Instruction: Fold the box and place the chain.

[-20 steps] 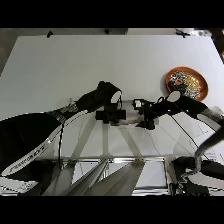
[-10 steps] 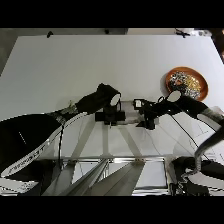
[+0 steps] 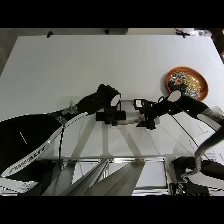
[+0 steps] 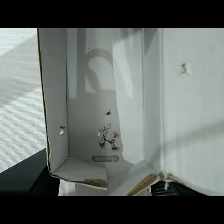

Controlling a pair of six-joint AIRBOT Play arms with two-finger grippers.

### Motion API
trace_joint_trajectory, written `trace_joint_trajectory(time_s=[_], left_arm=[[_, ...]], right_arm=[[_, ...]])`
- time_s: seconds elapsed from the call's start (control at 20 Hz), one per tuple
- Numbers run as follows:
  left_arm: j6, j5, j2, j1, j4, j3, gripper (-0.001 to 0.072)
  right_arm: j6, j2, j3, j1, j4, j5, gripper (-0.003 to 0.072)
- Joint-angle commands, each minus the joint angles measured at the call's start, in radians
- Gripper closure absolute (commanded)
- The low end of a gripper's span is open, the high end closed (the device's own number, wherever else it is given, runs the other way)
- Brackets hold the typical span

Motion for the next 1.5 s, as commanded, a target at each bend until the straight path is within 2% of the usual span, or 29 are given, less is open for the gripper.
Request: trace_joint_trajectory(time_s=[0.0, 0.25, 0.3, 0.35, 0.4, 0.6, 0.7, 0.9, 1.0, 1.05, 1.15, 1.35, 1.45], left_arm=[[0.001, 0.012, 0.0, -0.005, 0.003, 0.001, 0.0704], [0.005, 0.016, 0.013, -0.01, 0.003, 0.001, 0.0685], [0.01, 0.016, 0.023, -0.006, 0.006, 0.001, 0.0549], [0.037, 0.016, 0.036, -0.002, 0.011, 0.001, 0.0382], [0.079, 0.013, 0.051, 0.002, 0.011, 0.001, 0.0299], [0.156, -0.008, 0.121, 0.027, -0.001, -0.014, 0.0284], [0.217, -0.019, 0.155, 0.039, -0.002, -0.014, 0.0115], [0.454, -0.042, 0.262, 0.058, 0.006, -0.014, 0.0107], [0.665, -0.073, 0.331, 0.067, 0.004, -0.023, 0.0062], [0.779, -0.071, 0.378, 0.069, 0.005, -0.052, 0.0062], [1.031, -0.013, 0.506, 0.085, -0.008, -0.175, 0.0063], [1.505, 0.254, 0.752, 0.184, -0.123, -0.506, 0.0067], [1.663, 0.325, 0.784, 0.277, -0.242, -0.613, 0.0082]], right_arm=[[0.0, 0.0, 0.0, 0.001, 0.002, 0.0, 0.0353], [0.0, 0.0, 0.0, 0.001, 0.002, 0.0, 0.0353], [0.0, 0.0, 0.0, 0.001, 0.002, 0.0, 0.0353], [0.0, 0.0, 0.0, 0.001, 0.002, 0.0, 0.0353], [0.0, 0.0, 0.0, 0.001, 0.002, 0.0, 0.0353], [0.0, 0.0, 0.0, 0.001, 0.002, 0.0, 0.0353], [0.0, 0.0, 0.0, 0.001, 0.002, 0.0, 0.0353], [0.0, 0.0, 0.0, 0.001, 0.002, 0.0, 0.0353], [0.0, 0.0, 0.0, 0.001, 0.002, 0.0, 0.0353], [0.0, 0.0, 0.0, 0.001, 0.002, 0.0, 0.0353], [0.0, 0.0, 0.0, 0.001, 0.002, 0.0, 0.0353], [0.0, 0.0, 0.0, 0.001, 0.002, 0.0, 0.0353], [0.0, 0.0, 0.0, 0.001, 0.002, 0.0, 0.0353]])
